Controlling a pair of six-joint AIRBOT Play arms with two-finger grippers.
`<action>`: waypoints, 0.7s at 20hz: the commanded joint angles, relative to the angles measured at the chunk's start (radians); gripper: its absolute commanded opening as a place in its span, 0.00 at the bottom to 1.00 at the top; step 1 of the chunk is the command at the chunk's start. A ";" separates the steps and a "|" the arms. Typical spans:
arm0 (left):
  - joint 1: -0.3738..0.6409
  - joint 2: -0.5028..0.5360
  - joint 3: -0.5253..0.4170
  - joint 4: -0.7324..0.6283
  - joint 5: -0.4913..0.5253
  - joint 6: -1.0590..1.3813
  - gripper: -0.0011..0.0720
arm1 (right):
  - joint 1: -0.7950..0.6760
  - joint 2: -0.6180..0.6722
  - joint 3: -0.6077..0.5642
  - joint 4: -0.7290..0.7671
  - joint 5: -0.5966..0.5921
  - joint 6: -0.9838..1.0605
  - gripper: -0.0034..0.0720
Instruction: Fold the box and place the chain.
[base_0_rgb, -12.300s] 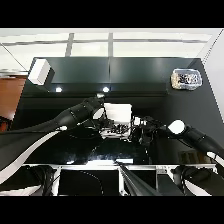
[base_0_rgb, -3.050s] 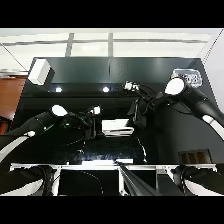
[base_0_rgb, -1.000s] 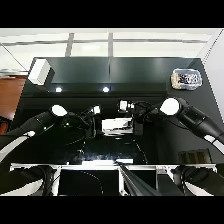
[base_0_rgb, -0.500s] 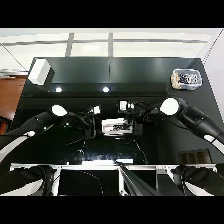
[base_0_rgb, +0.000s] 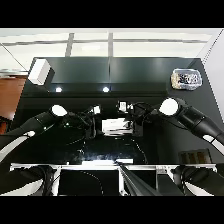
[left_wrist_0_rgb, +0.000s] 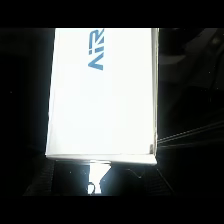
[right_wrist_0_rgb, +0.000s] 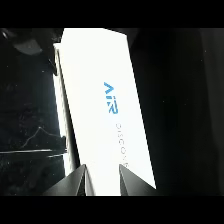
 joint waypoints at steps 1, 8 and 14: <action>0.000 -0.001 0.000 0.000 0.002 -0.001 0.62 | 0.000 0.000 0.001 0.002 -0.007 0.002 0.38; 0.000 -0.001 0.000 0.000 0.003 -0.001 0.62 | 0.000 0.000 0.000 0.002 -0.007 0.005 0.38; 0.000 -0.001 0.000 0.000 0.003 -0.001 0.62 | 0.000 0.000 -0.014 0.002 -0.009 0.024 0.38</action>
